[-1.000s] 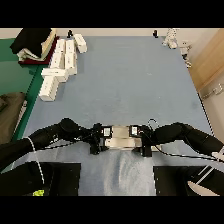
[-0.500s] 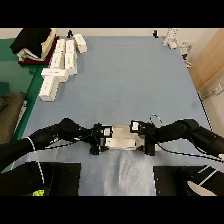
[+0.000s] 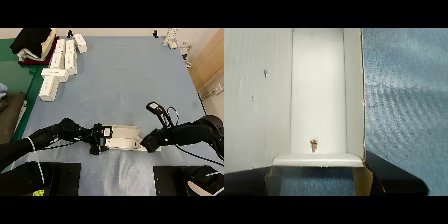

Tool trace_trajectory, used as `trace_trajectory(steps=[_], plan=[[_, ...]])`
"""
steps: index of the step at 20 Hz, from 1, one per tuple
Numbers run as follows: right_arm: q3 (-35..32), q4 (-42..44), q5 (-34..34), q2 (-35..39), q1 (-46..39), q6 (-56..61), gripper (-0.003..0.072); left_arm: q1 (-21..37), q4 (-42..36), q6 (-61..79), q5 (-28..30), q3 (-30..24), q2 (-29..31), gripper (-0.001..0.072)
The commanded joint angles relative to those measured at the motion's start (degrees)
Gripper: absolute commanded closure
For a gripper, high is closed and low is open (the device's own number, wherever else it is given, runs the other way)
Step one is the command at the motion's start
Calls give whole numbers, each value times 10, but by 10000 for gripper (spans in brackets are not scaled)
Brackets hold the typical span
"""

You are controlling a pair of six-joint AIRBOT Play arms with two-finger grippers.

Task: Fold the box.

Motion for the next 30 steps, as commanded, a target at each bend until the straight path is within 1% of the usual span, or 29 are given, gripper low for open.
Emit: trace_trajectory(steps=[1, 2, 3, 4, 8, 10, 12, 22, 25, 27, 30], plan=[[-3, 156, 210, -21, 37, 118, 543, 0, 0, -1, 1, 0, 0, 301], [-3, 155, 276, -42, 55, 120, 562, 0, 0, -1, 1, 0, 0, 301], [-3, 155, 327, -70, 66, 121, 563, 0, 0, -1, 1, 0, 0, 301], [-2, 155, 348, -98, 68, 121, 565, 0, 0, -2, 1, 0, 0, 301], [-2, 147, 355, -200, 65, 121, 565, 0, 0, -2, 1, 0, 0, 300], [-2, 147, 353, -229, 65, 120, 565, 0, 0, -2, 1, 0, 0, 301], [-3, 146, 353, -242, 65, 120, 565, 0, 0, -2, 1, 0, 0, 301], [-2, 134, 353, -243, 65, 118, 565, 0, 0, -2, 0, 0, 0, 301], [9, 103, 346, -214, 64, 118, 565, 0, 0, -2, 0, 0, 0, 301], [28, 47, 307, -174, 63, 118, 565, 0, 0, -2, 0, 0, 0, 300], [52, -36, 203, -92, 64, 118, 566, 0, 0, -2, 0, 0, 0, 300]])
